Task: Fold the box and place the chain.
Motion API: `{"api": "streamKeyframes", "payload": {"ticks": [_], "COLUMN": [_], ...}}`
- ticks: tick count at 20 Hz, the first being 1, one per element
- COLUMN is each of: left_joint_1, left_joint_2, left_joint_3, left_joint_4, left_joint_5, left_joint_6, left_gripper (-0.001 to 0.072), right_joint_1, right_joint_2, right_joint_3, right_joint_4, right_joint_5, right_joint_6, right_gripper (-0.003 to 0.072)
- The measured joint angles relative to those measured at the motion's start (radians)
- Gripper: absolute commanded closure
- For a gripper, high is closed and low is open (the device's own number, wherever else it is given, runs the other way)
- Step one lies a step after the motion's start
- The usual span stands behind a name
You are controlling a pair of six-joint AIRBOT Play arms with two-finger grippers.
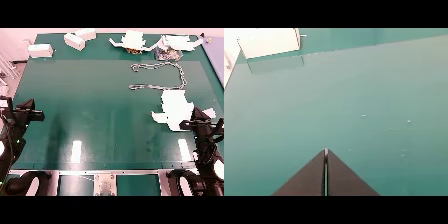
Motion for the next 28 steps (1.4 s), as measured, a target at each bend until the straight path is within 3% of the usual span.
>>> {"api": "streamKeyframes", "payload": {"ticks": [1, 3, 8, 13, 18, 19, 21, 25, 28], "left_joint_1": [0.0, 0.0, 0.0, 0.0, 0.0, 0.0, 0.0, 0.0, 0.0], "left_joint_2": [0.0, 0.0, 0.0, 0.0, 0.0, 0.0, 0.0, 0.0, 0.0], "left_joint_3": [0.0, 0.0, 0.0, 0.0, 0.0, 0.0, 0.0, 0.0, 0.0], "left_joint_4": [0.0, 0.0, 0.0, 0.0, 0.0, 0.0, 0.0, 0.0, 0.0], "left_joint_5": [0.0, 0.0, 0.0, 0.0, 0.0, 0.0, 0.0, 0.0, 0.0], "left_joint_6": [0.0, 0.0, 0.0, 0.0, 0.0, 0.0, 0.0, 0.0, 0.0], "left_gripper": [0.069, 0.069, 0.069, 0.069, 0.069, 0.069, 0.069, 0.069, 0.069], "right_joint_1": [0.0, 0.0, -0.018, -0.112, -0.288, -0.315, -0.354, -0.429, -0.563], "right_joint_2": [0.0, 0.0, -0.08, -0.374, -0.691, -0.725, -0.771, -0.827, -0.887], "right_joint_3": [0.0, 0.007, 0.117, 0.309, 0.49, 0.515, 0.546, 0.602, 0.651], "right_joint_4": [0.0, -0.004, -0.008, -0.009, -0.012, -0.012, -0.015, -0.092, -0.227], "right_joint_5": [0.002, 0.009, -0.02, -0.012, 0.18, 0.203, 0.239, 0.31, 0.436], "right_joint_6": [0.002, 0.003, -0.031, -0.065, -0.072, -0.072, -0.072, -0.099, 0.019], "right_gripper": [0.0677, 0.0498, 0.0502, 0.0537, 0.0542, 0.054, 0.0456, 0.0456, 0.0407]}}
